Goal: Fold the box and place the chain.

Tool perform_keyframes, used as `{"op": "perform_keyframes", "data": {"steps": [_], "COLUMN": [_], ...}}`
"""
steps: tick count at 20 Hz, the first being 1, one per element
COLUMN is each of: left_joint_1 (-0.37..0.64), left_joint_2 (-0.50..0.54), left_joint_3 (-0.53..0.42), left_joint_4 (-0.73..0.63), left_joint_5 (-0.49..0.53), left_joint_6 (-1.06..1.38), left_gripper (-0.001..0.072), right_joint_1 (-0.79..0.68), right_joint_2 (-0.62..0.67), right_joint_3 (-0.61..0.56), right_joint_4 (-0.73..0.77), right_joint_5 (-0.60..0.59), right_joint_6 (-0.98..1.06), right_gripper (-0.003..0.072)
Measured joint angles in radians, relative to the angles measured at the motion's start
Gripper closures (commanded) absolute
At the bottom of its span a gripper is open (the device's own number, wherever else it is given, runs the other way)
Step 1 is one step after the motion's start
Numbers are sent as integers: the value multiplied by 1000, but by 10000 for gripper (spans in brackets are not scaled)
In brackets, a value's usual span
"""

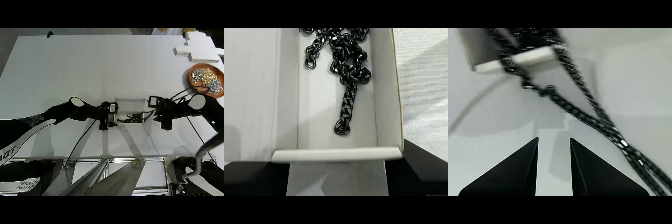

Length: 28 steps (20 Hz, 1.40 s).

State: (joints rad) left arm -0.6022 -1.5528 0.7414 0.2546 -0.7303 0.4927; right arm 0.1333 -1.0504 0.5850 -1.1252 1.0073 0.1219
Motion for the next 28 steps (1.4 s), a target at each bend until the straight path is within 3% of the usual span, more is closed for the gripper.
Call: {"op": "perform_keyframes", "data": {"steps": [10,23,24,26,28], "left_joint_1": [0,0,0,0,0], "left_joint_2": [0,0,0,0,0], "left_joint_3": [0,0,0,0,0], "left_joint_4": [0,0,0,0,0], "left_joint_5": [0,0,0,0,0], "left_joint_6": [0,0,0,0,0], "left_gripper": [638,638,638,638,638], "right_joint_1": [40,41,41,41,41], "right_joint_2": [-63,-80,-89,-102,-108], "right_joint_3": [-31,-97,-97,-98,-99], "right_joint_4": [143,222,225,229,230], "right_joint_5": [6,-161,-164,-169,-169], "right_joint_6": [-222,-323,-327,-332,-335], "right_gripper": [467,468,497,629,668]}}
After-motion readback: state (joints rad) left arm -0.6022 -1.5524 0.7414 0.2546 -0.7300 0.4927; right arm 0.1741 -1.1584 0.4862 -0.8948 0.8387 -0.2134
